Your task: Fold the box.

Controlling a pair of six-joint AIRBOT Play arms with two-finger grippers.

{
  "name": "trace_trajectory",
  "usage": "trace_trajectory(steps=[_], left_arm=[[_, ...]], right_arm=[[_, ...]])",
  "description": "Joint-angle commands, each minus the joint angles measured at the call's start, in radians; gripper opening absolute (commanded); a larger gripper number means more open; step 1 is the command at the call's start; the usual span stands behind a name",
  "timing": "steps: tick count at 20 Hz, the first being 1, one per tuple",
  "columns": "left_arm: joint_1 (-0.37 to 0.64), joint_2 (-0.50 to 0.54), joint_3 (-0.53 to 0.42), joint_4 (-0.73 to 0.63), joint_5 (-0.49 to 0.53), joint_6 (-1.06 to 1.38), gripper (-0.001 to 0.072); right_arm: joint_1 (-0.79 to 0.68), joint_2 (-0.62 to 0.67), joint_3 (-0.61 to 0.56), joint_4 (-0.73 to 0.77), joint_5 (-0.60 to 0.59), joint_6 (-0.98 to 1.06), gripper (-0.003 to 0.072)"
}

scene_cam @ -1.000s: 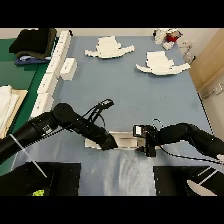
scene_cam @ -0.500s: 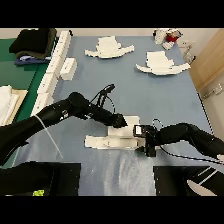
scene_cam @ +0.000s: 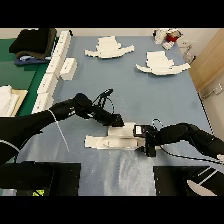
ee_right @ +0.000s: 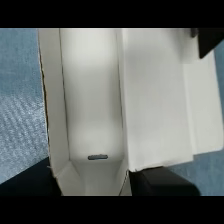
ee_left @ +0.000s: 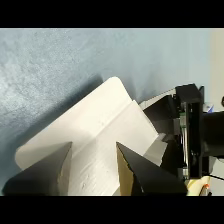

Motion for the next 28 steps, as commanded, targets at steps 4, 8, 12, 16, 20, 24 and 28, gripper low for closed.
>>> trace_trajectory(steps=[4,8,12,16,20,24,28], left_arm=[[0.011,0.061,0.042,0.001,-0.104,0.164,0.0236],[0.028,0.174,0.058,0.034,-0.189,0.33,0.0016],[0.027,0.296,0.057,0.174,-0.244,0.362,0.0015],[0.022,0.425,0.04,0.264,-0.282,0.359,0.0013],[-0.031,0.552,-0.063,0.399,-0.259,0.359,0.0013],[0.003,0.618,-0.208,0.428,-0.249,0.608,0.0326],[0.029,0.596,-0.309,0.412,-0.149,0.797,0.0706]], right_arm=[[0.001,0.0,0.0,0.0,0.0,-0.001,0.0515],[0.001,0.0,0.0,0.0,0.0,-0.001,0.0515],[0.001,0.0,0.0,0.0,0.0,-0.001,0.0515],[0.001,0.0,0.0,0.0,0.0,-0.001,0.0516],[0.001,0.0,0.0,0.0,0.0,-0.001,0.0515],[0.001,0.0,0.0,0.0,0.0,-0.001,0.0515],[0.001,0.0,0.0,0.0,0.0,-0.001,0.0515]])
